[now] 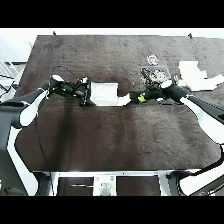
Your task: Fold the box and place the chain.
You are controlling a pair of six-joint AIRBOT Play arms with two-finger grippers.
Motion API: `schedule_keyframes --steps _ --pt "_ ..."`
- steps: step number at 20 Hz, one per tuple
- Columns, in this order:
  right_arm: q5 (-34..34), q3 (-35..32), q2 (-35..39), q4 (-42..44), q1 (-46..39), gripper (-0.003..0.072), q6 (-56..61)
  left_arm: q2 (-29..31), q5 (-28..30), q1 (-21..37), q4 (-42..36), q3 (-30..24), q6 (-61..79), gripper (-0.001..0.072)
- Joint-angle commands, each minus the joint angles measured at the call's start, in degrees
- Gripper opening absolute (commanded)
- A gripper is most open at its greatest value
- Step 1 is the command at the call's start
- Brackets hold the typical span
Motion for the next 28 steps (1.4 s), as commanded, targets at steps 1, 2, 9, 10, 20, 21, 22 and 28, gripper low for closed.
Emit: schedule_keyframes --steps 1,2,9,10,20,21,22,28 --pt "-0.74 1.16 0.04 2.49 1.97 0.0012 -0.48 0.02 0.02 0.0 0.04 -0.02 0.02 0.0476" --pt "-0.68 1.42 0.48 2.67 2.4 0.0013 -0.46 0.02 0.02 0.0 0.02 -0.02 0.02 0.0476" --pt "1.22 4.5 1.03 4.26 3.1 0.0306 -0.44 0.02 0.04 0.0 0.04 -0.02 0.02 0.0476" --pt "1.2 4.63 1.03 5.68 3.37 0.0375 -0.48 0.02 0.04 0.0 0.04 -0.02 0.02 0.0476" --pt "0.96 5.14 0.02 5.62 5.95 0.045 4.85 0.02 0.02 0.0 0.02 -0.02 0.02 0.0476" --pt "0.96 5.46 0.02 5.51 6.12 0.045 5.14 0.02 0.02 0.0 0.02 -0.02 0.02 0.0476" --pt "0.96 5.99 0.02 5.25 6.38 0.045 5.18 0.02 0.04 0.0 0.04 -0.02 0.02 0.0476" --pt "0.57 8.17 0.0 -4.46 7.98 0.045 13.29 0.02 0.02 0.0 0.04 -0.02 0.02 0.0476"
